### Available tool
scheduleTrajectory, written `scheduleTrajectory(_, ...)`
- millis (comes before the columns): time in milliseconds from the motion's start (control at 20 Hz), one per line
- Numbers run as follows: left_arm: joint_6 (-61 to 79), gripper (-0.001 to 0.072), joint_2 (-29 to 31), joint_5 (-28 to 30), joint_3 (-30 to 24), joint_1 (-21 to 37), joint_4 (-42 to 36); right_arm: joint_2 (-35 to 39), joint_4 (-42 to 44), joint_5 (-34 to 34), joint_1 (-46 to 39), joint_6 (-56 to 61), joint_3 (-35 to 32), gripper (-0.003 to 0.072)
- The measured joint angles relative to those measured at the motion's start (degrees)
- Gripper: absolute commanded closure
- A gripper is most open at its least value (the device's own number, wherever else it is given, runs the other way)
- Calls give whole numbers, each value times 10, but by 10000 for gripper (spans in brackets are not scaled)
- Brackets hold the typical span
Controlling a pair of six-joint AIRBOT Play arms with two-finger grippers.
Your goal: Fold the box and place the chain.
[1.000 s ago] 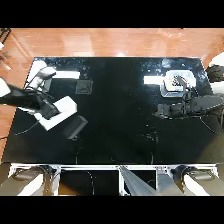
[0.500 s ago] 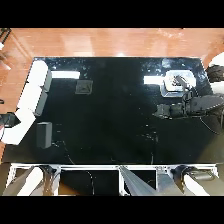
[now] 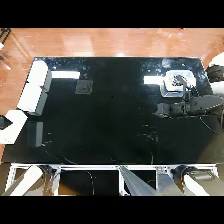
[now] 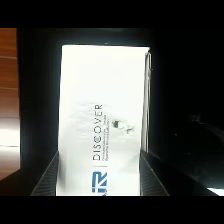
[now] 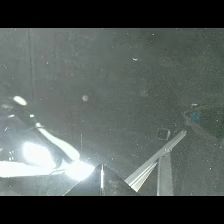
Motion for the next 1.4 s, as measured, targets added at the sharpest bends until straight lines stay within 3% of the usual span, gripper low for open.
scheduleTrajectory(300, 25, 690, -38, 53, -31, 17, -35, 0, 0, 10, 0, 5, 0, 668)
scheduleTrajectory(350, 33, 641, -41, 56, -33, 17, -39, 0, 0, 11, 0, 6, 0, 668)
scheduleTrajectory(400, 42, 488, -43, 60, -36, 16, -41, 0, 0, 12, 0, 7, 0, 668)
scheduleTrajectory(450, 48, 252, -45, 65, -37, 15, -43, 0, 0, 12, 0, 7, 0, 668)
scheduleTrajectory(500, 54, 73, -46, 69, -38, 14, -45, 0, 0, 13, 0, 7, 0, 668)
scheduleTrajectory(700, 53, 73, -46, 83, -33, 10, -47, 0, 0, 16, 0, 9, 0, 668)
scheduleTrajectory(950, 44, 98, -36, 82, 16, 9, -70, 0, -4, 16, 0, 9, 0, 667)
scheduleTrajectory(1000, 42, 208, -34, 89, 35, 9, -91, 0, -4, 23, 0, 8, 0, 667)
scheduleTrajectory(1100, 34, 700, -32, 97, 74, 7, -165, 0, -4, 31, 0, -2, 4, 668)
scheduleTrajectory(1300, -1, 696, -28, 90, 146, -41, -336, 26, -25, 34, 0, -15, 11, 668)
scheduleTrajectory(1400, -58, 697, -19, 92, 174, -98, -336, 64, -69, 24, -7, 5, 15, 668)
